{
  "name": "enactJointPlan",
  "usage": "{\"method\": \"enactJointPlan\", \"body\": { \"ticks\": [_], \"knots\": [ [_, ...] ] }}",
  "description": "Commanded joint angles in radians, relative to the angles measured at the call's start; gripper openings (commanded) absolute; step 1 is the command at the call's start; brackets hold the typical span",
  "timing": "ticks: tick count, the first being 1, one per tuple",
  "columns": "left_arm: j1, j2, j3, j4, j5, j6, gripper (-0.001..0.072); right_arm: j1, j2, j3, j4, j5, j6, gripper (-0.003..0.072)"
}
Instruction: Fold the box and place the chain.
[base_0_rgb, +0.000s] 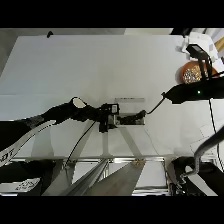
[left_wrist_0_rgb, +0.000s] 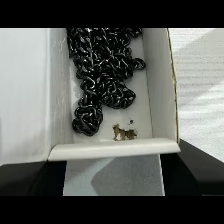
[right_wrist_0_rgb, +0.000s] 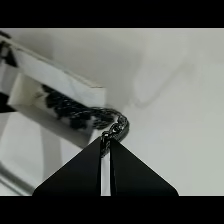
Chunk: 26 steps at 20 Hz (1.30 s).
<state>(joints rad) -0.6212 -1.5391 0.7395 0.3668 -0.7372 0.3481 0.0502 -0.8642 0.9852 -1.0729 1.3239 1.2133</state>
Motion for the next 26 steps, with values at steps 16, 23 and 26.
{"method": "enactJointPlan", "body": {
  "ticks": [16, 23, 26],
  "knots": [
    [0.000, 0.001, 0.000, 0.000, 0.000, 0.000, 0.0273, 0.330, 0.012, -0.063, 0.074, -0.215, -0.022, 0.0018],
    [0.000, 0.001, 0.000, 0.000, 0.000, 0.000, 0.0273, 0.414, -0.063, -0.155, 0.077, -0.326, 0.013, 0.0019],
    [0.000, 0.001, 0.000, 0.000, 0.000, 0.000, 0.0273, 0.414, -0.101, -0.208, 0.051, -0.357, 0.020, 0.0019]
  ]
}}
